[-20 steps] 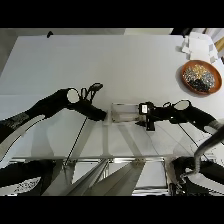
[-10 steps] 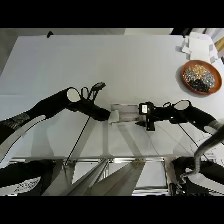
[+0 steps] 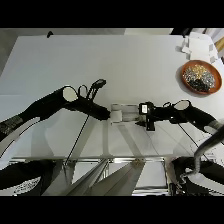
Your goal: Fold the box and place the chain.
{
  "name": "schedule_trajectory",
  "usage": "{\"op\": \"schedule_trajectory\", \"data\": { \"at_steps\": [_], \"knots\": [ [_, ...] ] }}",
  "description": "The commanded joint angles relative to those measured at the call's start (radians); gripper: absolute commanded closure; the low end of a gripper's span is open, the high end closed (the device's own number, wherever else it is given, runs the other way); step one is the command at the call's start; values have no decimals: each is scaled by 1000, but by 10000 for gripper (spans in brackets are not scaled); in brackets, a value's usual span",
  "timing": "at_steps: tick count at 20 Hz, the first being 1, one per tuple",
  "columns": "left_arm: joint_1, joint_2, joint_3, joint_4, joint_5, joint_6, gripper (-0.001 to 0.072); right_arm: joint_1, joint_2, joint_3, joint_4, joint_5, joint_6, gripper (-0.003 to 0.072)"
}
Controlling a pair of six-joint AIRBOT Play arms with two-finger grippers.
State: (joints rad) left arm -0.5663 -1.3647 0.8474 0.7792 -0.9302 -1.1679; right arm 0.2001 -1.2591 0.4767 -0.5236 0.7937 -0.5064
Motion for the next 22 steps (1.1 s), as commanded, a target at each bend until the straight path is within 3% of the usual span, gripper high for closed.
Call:
{"op": "schedule_trajectory", "data": {
  "at_steps": [1, 4, 12, 14, 21, 22],
  "knots": [
    [1, 10, 0, -1, -35, 42, 695, 0, 0, 1, 0, 0, 0, 285],
    [1, 10, 0, -1, -35, 43, 596, 0, 0, 1, 0, 0, 0, 285],
    [1, 10, 0, -5, -19, 43, 595, 0, 0, 1, 0, 0, 0, 285],
    [1, 10, 0, -6, -13, 43, 531, 0, 0, 1, 0, 0, 0, 285],
    [0, 9, 0, -47, 29, 44, 524, 0, 0, 1, 0, 0, 0, 285],
    [0, 9, 0, -46, 29, 44, 484, 0, 0, 1, 0, 0, 0, 285]
  ]
}}
